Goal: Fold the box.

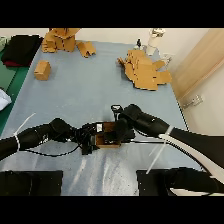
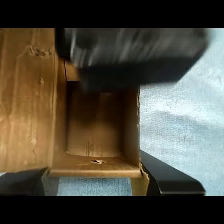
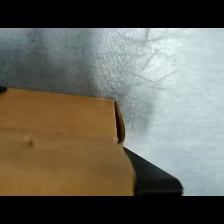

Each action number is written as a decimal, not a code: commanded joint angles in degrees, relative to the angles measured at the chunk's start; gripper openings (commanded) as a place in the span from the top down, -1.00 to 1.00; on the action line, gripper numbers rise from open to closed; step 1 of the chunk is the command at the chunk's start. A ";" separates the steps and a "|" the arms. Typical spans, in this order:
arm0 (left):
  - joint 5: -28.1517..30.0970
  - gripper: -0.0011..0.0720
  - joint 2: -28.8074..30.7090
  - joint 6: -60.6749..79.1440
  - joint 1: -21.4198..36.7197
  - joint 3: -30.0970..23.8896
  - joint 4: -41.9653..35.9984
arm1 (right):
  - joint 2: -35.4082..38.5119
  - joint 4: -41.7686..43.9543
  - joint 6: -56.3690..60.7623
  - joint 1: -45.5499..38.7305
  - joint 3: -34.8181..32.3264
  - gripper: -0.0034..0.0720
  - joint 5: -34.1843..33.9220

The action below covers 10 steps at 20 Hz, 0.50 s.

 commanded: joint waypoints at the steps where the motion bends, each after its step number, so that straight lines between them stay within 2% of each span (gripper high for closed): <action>1: 0.02 -0.18 0.02 0.00 0.02 0.02 0.02 | -4.24 -2.71 2.47 0.70 2.27 -0.10 -1.88; 2: 0.02 -0.18 0.02 0.00 0.02 0.02 0.02 | -4.35 -3.96 2.80 0.70 2.51 0.17 -2.97; 3: 0.02 -0.18 0.02 0.02 0.02 0.02 0.02 | -4.26 -5.20 2.80 0.70 2.54 0.59 -4.24; 4: 0.02 -0.18 0.00 0.00 0.02 0.02 0.02 | -4.26 -5.97 2.78 0.74 2.54 0.87 -5.75; 7: 0.04 -0.18 0.02 0.00 0.02 0.02 0.02 | -4.26 -6.45 2.56 0.76 2.54 0.90 -6.99; 8: 0.00 -0.18 0.02 0.00 0.02 0.00 0.02 | -4.24 -6.45 2.08 0.74 2.54 0.58 -7.08; 9: 0.02 -0.18 0.02 0.00 0.02 0.02 0.02 | -4.20 -6.19 1.97 0.74 2.54 -0.08 -7.26; 10: 0.02 -0.18 0.02 0.00 0.02 0.02 0.02 | -4.13 -6.12 1.40 0.74 2.54 -0.42 -7.76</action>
